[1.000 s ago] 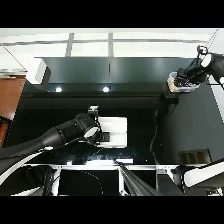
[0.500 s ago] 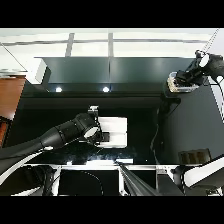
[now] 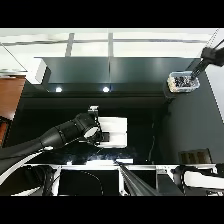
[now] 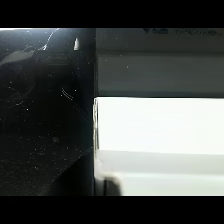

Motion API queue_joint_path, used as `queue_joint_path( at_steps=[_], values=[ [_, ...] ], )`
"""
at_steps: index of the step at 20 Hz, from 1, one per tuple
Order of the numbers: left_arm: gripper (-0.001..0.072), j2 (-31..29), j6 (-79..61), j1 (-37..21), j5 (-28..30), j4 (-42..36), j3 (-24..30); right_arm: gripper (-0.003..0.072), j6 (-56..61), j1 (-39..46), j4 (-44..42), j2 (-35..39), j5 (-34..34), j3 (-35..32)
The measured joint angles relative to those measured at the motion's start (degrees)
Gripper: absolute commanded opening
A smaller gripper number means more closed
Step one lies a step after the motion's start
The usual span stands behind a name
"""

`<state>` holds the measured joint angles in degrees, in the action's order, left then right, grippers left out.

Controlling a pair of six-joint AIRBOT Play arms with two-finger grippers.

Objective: Fold the box and place the chain.

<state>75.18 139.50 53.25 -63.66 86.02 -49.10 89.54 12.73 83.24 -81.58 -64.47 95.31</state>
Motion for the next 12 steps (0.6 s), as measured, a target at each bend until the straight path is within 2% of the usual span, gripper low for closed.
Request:
queue_joint_path(
  at_steps=[3, 6, 12],
  values=[
    [0.0024, 0.0, 0.0, 0.0, 0.0, 0.0, 0.0, 0.0007, -2.2, 0.0, -4.9, 7.0, -0.7, 1.9],
    [0.0025, 0.0, 0.0, 0.0, 0.0, -0.1, 0.0, 0.0008, -4.5, -1.2, -10.2, 13.2, -4.4, 2.7],
    [0.0025, 0.0, 0.0, 0.0, 0.0, -0.1, 0.0, 0.0007, -7.7, -12.1, -14.1, 22.6, -11.6, 2.8]
  ],
)
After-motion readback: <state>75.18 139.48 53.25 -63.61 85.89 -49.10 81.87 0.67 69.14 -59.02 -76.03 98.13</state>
